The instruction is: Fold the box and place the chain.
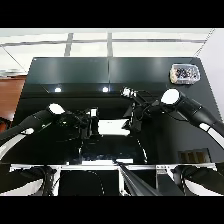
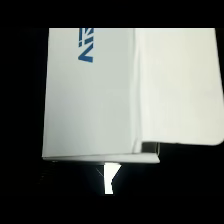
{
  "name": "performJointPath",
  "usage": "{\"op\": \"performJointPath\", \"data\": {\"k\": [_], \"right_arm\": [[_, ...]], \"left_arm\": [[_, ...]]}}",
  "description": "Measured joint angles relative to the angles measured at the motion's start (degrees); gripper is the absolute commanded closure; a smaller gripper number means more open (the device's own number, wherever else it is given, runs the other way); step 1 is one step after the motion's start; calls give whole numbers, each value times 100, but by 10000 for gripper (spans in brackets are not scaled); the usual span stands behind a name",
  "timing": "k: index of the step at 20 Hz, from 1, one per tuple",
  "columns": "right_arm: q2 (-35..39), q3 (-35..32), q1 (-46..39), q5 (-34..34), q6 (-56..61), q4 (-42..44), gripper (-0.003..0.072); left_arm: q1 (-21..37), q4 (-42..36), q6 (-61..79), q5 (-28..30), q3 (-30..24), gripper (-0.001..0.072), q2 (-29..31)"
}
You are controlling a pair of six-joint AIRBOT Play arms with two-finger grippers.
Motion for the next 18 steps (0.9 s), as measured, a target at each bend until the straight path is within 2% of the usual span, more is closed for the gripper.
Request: {"op": "performJointPath", "data": {"k": [5, 6, 7, 8, 13, 14, 15, 16, 18], "right_arm": [[0, 0, 109, 63, -37, -98, -34], [0, 0, 133, 24, -33, -168, -7], [-4, 0, 151, 2, -28, -221, 108], [-4, 0, 168, -17, -20, -280, 192], [-4, 0, 203, -59, 33, -382, 194], [-4, 0, 205, -61, 52, -389, 217], [-4, 0, 205, -63, 57, -393, 390], [-4, 0, 205, -83, 72, -404, 461], [0, 2, 205, -83, 76, -389, 461]], "left_arm": [[0, 0, 0, 0, 0, 313, 0], [0, 0, 0, 0, 0, 314, 0], [0, 0, -2, 0, 0, 313, 0], [0, 0, -2, 0, 0, 314, 0], [0, 0, -11, 2, 0, 314, 0], [0, 0, -11, 2, 0, 313, 0], [0, 0, -9, 2, 0, 314, 0], [0, 2, 9, 2, 0, 314, 0], [0, 2, 2, -2, 0, 313, 0]]}}
